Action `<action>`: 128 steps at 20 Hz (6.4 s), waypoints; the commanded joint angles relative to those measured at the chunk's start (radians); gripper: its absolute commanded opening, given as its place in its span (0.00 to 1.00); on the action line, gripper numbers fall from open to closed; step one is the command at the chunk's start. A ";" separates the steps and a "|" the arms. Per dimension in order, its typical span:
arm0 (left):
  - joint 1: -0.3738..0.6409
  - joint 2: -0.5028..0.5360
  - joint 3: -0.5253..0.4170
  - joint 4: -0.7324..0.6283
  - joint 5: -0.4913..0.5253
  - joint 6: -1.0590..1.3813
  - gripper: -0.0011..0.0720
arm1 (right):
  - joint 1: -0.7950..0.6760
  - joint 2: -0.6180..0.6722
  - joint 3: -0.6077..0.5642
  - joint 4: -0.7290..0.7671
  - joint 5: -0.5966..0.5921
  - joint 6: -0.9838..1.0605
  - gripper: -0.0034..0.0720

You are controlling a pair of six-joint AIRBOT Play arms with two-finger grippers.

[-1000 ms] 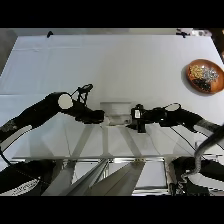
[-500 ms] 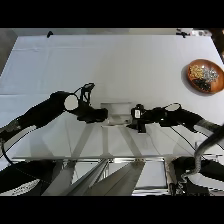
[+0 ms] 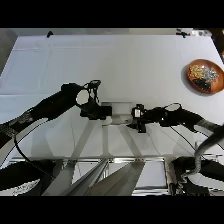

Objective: Fold the box and place the chain.

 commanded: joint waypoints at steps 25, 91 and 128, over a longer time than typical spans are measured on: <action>-0.127 -0.076 0.013 0.192 0.013 -0.169 0.36 | 0.000 0.001 0.000 0.000 0.002 0.001 0.63; 0.441 -0.004 -0.397 -0.761 0.093 2.488 0.99 | 0.000 0.001 0.000 0.000 0.002 0.001 0.63; 0.332 -0.056 -0.364 -0.854 0.177 2.487 0.98 | 0.000 0.001 0.000 0.000 0.002 0.001 0.63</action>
